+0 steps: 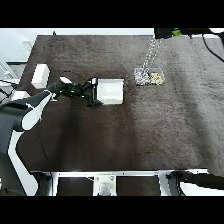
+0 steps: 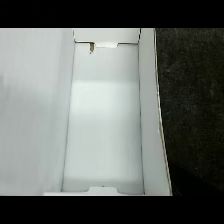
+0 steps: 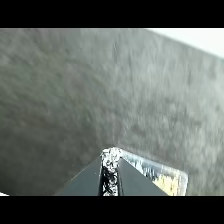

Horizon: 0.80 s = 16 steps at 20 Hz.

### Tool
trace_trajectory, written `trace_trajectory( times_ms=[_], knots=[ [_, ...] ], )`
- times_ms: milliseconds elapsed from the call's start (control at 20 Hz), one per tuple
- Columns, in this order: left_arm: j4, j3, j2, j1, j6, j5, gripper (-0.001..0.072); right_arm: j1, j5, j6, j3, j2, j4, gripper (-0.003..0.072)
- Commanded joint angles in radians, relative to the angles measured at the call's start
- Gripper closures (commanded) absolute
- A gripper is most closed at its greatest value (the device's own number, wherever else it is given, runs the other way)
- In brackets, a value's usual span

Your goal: Fold the box and place the chain.

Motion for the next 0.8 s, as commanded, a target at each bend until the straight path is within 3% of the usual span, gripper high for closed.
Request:
trace_trajectory(
  times_ms=[0,750],
  knots=[
    [0.000,0.000,0.000,0.000,0.000,0.000,0.0308,0.061,-0.005,-0.015,0.001,0.082,-0.019,0.0683],
    [0.000,0.000,0.000,0.000,0.000,0.000,0.0308,0.233,0.109,-0.036,-0.033,0.133,-0.007,0.0683]
  ],
)
